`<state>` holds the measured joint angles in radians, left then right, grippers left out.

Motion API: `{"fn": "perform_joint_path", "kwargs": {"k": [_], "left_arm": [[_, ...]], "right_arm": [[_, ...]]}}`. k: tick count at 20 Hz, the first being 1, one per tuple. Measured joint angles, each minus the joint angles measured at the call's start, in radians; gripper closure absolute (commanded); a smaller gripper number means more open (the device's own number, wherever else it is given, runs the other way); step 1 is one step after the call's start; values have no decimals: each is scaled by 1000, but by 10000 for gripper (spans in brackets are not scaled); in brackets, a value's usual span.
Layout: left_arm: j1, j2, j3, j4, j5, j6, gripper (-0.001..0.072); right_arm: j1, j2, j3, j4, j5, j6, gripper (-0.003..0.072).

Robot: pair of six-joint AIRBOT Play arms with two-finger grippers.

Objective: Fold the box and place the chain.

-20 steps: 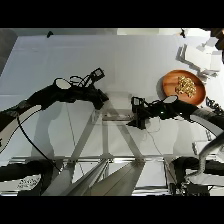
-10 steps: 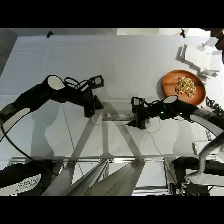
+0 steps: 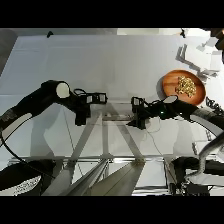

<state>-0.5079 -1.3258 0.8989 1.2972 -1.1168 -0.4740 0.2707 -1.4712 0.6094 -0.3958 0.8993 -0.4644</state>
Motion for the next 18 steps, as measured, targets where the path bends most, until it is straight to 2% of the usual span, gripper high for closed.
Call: {"fn": "perform_joint_path", "kwargs": {"k": [4,9,15,18], "left_arm": [[-22,0,-17,121,17,-64,702],[-28,1,-78,161,42,-88,702],[-26,62,-105,103,74,-81,701],[12,133,-107,-5,82,10,699]], "right_arm": [[0,0,0,0,0,0,171],[0,0,0,0,0,0,171],[0,0,0,0,0,0,171],[0,0,0,0,0,0,171]]}}
